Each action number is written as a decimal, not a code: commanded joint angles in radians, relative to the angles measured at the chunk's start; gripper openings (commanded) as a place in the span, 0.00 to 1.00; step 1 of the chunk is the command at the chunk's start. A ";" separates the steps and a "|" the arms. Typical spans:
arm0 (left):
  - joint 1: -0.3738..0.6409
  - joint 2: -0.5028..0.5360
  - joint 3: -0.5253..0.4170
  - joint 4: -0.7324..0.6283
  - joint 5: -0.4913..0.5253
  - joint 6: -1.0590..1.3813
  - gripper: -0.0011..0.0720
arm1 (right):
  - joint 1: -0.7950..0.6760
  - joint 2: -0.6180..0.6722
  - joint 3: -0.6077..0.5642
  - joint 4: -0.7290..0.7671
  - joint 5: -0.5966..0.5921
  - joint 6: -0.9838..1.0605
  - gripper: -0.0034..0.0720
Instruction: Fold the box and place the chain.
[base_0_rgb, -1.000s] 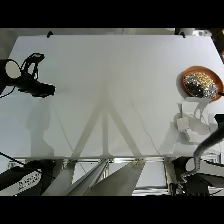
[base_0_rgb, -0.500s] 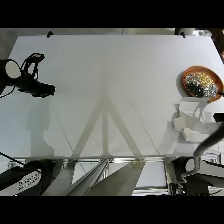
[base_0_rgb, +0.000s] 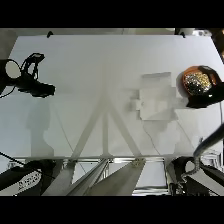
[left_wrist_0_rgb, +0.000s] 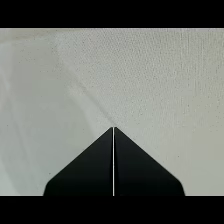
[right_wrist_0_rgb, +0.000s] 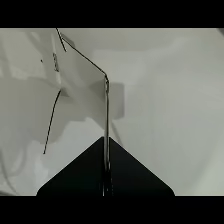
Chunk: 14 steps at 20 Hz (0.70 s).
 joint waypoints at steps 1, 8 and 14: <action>0.001 0.001 0.000 0.000 0.000 0.000 0.03 | 0.172 0.060 -0.134 0.213 -0.136 -0.040 0.06; 0.001 0.001 0.000 0.000 0.000 0.000 0.03 | 0.553 0.105 -0.366 0.369 -0.518 -0.074 0.06; 0.000 0.001 0.000 -0.071 0.060 -0.019 0.03 | 0.687 0.105 -0.369 0.365 -0.627 -0.008 0.06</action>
